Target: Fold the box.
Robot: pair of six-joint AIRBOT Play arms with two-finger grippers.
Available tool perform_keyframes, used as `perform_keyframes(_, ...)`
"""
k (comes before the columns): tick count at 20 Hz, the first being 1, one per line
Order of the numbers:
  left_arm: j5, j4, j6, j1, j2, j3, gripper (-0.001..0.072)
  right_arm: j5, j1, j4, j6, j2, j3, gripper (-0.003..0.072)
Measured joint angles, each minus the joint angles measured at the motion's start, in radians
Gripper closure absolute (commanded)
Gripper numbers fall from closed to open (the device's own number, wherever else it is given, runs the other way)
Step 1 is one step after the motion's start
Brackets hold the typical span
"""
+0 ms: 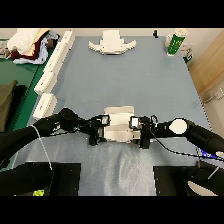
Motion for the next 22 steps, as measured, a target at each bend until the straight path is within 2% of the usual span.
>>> perform_keyframes(2,0.0,0.0,0.0,0.0,0.0,0.0,0.0198,-0.001,0.0,0.006,0.022,0.003,0.0,0.0058)
perform_keyframes(3,0.0,0.0,0.0,0.0,0.0,0.0,0.0197,0.002,0.0,0.003,0.045,0.01,0.0,0.0224)
perform_keyframes(4,0.0,0.0,0.0,0.0,0.0,0.0,0.0197,0.009,0.0,-0.008,0.09,0.022,0.003,0.0518)
perform_keyframes(5,0.0,0.0,0.0,0.0,0.0,0.0,0.0197,0.02,0.0,-0.034,0.153,0.038,0.008,0.0619)
perform_keyframes(6,0.0,0.0,0.0,0.0,0.0,0.0,0.0197,0.042,0.0,-0.084,0.253,0.06,0.016,0.0679)
perform_keyframes(9,0.0,0.0,0.0,0.0,0.0,0.0,0.0197,0.107,-0.002,-0.33,0.648,0.137,0.055,0.0681)
perform_keyframes(11,0.0,-0.001,0.0,0.0,0.0,0.0,0.0197,0.183,-0.023,-0.558,0.978,0.192,0.093,0.0681)
perform_keyframes(14,0.0,-0.001,0.0,0.0,0.0,0.0,0.0198,0.324,-0.121,-0.829,1.448,0.229,0.129,0.0683)
perform_keyframes(16,0.0,-0.001,0.0,0.0,0.0,0.0,0.0198,0.373,-0.215,-0.858,1.631,0.223,0.126,0.0683)
perform_keyframes(18,0.0,-0.001,0.0,0.0,0.0,0.0,0.0198,0.381,-0.29,-0.796,1.696,0.193,0.099,0.0683)
perform_keyframes(22,0.0,-0.001,0.0,0.0,0.0,0.0,0.0197,0.31,-0.356,-0.551,1.608,0.097,0.02,0.0683)
